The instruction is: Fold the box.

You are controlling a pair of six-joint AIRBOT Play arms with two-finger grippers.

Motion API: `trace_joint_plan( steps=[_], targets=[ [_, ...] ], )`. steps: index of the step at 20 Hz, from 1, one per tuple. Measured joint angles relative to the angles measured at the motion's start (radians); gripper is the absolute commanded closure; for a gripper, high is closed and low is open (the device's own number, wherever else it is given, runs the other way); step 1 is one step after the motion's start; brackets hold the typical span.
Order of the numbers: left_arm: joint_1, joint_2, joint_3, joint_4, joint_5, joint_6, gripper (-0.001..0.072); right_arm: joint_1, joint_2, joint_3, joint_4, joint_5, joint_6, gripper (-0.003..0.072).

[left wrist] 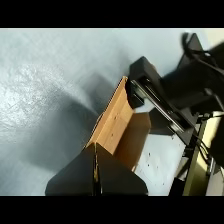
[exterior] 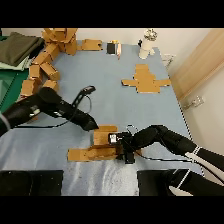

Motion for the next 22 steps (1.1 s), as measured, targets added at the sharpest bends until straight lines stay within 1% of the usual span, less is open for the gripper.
trace_joint_plan(
  steps=[3, 5, 6, 7, 8, 11, 15, 22],
  targets=[
    [0.076, 0.116, -0.047, -0.002, -0.08, 0.118, 0.07, 0.0, 0.0, 0.0, -0.003, 0.0, 0.0, 0.0184],
    [0.108, 0.186, -0.093, 0.001, -0.104, 0.214, 0.0697, 0.0, 0.0, 0.0, -0.005, 0.0, 0.0, 0.0184],
    [0.114, 0.213, -0.114, 0.002, -0.111, 0.27, 0.0663, 0.0, 0.0, 0.0, -0.005, 0.0, 0.0, 0.0184],
    [0.113, 0.234, -0.136, 0.002, -0.113, 0.328, 0.0262, 0.0, 0.0, 0.0, -0.006, 0.0, 0.0, 0.0185],
    [0.104, 0.249, -0.153, 0.002, -0.111, 0.373, 0.0052, 0.0, 0.0, 0.0, -0.008, 0.0, 0.0, 0.0184],
    [0.054, 0.272, -0.19, 0.008, -0.076, 0.463, 0.0053, 0.0, 0.0, 0.0, -0.009, 0.0, 0.0, 0.0184],
    [-0.001, 0.282, -0.208, 0.051, -0.032, 0.517, 0.0052, 0.0, 0.0, 0.0, -0.011, 0.0, 0.0, 0.0184],
    [-0.031, 0.285, -0.221, 0.136, -0.008, 0.543, 0.0053, 0.0, 0.0, 0.0, -0.013, 0.0, 0.0, 0.0184]
  ],
)
